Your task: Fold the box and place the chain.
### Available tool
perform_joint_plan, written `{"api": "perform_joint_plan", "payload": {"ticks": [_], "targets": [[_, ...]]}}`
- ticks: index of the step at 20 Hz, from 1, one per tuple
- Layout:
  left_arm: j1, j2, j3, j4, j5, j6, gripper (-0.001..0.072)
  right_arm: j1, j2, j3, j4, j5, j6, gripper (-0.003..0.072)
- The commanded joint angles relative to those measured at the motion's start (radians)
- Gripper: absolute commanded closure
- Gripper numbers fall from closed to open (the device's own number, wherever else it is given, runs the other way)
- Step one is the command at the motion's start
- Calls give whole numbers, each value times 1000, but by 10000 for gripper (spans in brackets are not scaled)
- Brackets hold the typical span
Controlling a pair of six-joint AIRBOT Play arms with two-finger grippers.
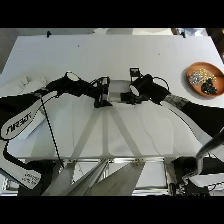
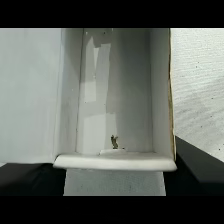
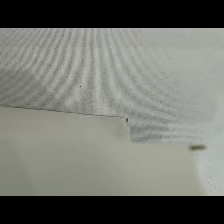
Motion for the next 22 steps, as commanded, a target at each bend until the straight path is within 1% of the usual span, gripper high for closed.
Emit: {"api": "perform_joint_plan", "payload": {"ticks": [1,4,5,6,7,8,11,14,16,20,22], "targets": [[0,1,0,0,1,0,209,2,-3,0,-11,-7,60,674],[0,1,0,0,1,0,209,2,-3,0,-12,-5,79,673],[0,1,0,0,1,0,209,2,-2,2,-11,-6,79,660],[0,1,0,0,1,0,209,2,-1,6,-11,-5,79,544],[0,1,0,0,1,0,209,2,2,12,-11,-3,79,377],[0,1,0,0,1,0,209,2,5,21,-11,0,79,326],[0,1,0,0,1,0,209,2,8,60,-18,39,79,326],[0,1,0,0,1,0,209,2,8,121,-46,130,78,326],[0,1,0,0,1,0,209,2,8,145,-69,168,76,326],[0,1,0,0,1,0,209,2,3,151,-104,224,76,326],[0,1,0,0,1,0,209,2,-3,151,-132,230,80,326]]}}
